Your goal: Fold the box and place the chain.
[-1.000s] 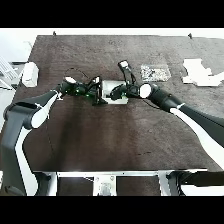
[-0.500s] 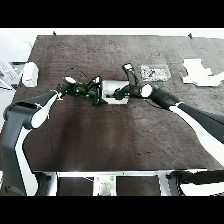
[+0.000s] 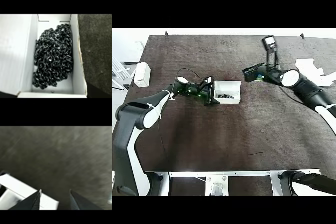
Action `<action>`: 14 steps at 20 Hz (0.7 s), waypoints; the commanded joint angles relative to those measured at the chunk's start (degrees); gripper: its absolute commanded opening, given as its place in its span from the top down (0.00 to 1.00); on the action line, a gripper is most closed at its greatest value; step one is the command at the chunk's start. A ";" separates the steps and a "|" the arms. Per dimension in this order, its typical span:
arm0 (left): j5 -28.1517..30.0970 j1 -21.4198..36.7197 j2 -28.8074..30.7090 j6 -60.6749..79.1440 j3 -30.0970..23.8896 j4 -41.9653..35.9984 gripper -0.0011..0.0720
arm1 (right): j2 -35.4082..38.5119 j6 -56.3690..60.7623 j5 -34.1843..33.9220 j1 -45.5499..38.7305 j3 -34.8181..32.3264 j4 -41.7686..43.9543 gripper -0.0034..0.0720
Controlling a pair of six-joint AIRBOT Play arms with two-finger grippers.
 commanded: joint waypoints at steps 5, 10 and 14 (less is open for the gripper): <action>0.00 0.04 0.04 0.00 0.02 0.00 0.42 | -5.18 -14.43 -0.81 -4.90 3.56 0.26 0.78; 0.00 0.04 0.04 0.00 0.02 0.00 0.42 | -15.96 -34.69 18.97 -8.02 13.75 20.50 0.78; 0.00 0.04 0.04 0.02 0.02 0.00 0.42 | -25.18 -40.70 33.29 -11.54 21.35 31.04 0.78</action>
